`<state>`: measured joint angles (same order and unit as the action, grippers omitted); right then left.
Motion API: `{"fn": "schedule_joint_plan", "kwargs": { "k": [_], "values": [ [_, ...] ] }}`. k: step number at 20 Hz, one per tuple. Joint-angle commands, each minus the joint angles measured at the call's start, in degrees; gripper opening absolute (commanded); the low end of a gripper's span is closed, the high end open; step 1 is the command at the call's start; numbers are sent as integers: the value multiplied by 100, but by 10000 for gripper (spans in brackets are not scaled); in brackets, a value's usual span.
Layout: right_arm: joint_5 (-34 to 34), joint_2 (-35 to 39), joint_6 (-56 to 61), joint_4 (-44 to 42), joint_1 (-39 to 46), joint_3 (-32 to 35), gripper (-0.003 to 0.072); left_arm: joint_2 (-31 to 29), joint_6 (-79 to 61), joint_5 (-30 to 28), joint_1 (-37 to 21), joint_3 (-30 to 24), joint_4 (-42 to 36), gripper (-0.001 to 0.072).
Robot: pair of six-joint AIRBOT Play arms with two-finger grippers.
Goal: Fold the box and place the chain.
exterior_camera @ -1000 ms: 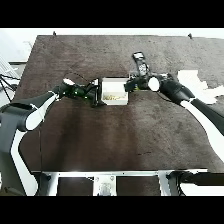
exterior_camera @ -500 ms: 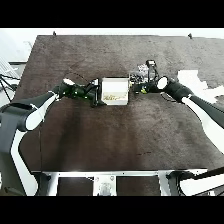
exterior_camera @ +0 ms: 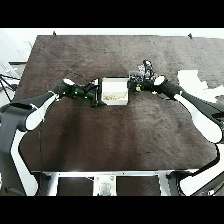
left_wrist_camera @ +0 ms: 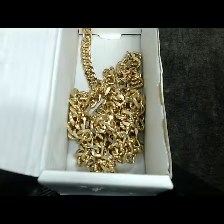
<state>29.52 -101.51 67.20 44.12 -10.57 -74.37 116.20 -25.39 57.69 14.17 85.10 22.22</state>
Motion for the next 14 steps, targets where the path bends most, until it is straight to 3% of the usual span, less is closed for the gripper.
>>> {"fn": "schedule_joint_plan", "kwargs": {
  "k": [1,4,11,14],
  "values": [
    [4,-7,-155,-164,17,-74,7,0,0,0,-4,0,2,450],
    [4,409,-76,422,-118,-74,3,0,0,-2,-4,0,2,450],
    [61,2083,1882,3635,-494,-74,3,0,0,0,-4,0,2,450],
    [205,2741,2111,4291,-750,-74,3,0,0,2,-4,0,2,450]
  ]
}}
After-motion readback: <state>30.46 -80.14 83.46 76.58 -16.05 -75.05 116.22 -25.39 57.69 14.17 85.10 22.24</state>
